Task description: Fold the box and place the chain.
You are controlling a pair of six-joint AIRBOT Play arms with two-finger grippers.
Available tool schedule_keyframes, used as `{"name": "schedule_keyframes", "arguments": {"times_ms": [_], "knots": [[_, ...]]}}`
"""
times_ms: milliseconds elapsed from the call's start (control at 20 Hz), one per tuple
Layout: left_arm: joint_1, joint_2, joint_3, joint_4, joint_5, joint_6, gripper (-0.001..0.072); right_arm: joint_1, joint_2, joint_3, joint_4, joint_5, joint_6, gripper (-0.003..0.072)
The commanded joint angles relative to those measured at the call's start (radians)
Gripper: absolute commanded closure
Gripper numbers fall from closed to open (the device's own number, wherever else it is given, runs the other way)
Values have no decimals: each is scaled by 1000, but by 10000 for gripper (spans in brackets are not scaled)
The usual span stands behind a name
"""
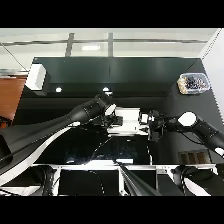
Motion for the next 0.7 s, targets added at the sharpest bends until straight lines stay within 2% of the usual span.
{"name": "schedule_keyframes", "arguments": {"times_ms": [0,300,500,550,600,650], "knots": [[1,0,0,0,3,-1,683,5,-13,-2,107,8,3,500],[1,0,0,1,6,-1,682,60,-92,-14,254,-22,2,499],[1,0,0,0,6,-1,683,69,-108,-14,259,-96,11,498],[1,0,0,1,6,-1,682,70,-109,-14,260,-100,30,349],[1,0,0,1,6,-1,683,70,-108,-14,259,-98,36,253],[1,0,0,1,6,-1,683,70,-108,-14,257,-92,37,287]]}}
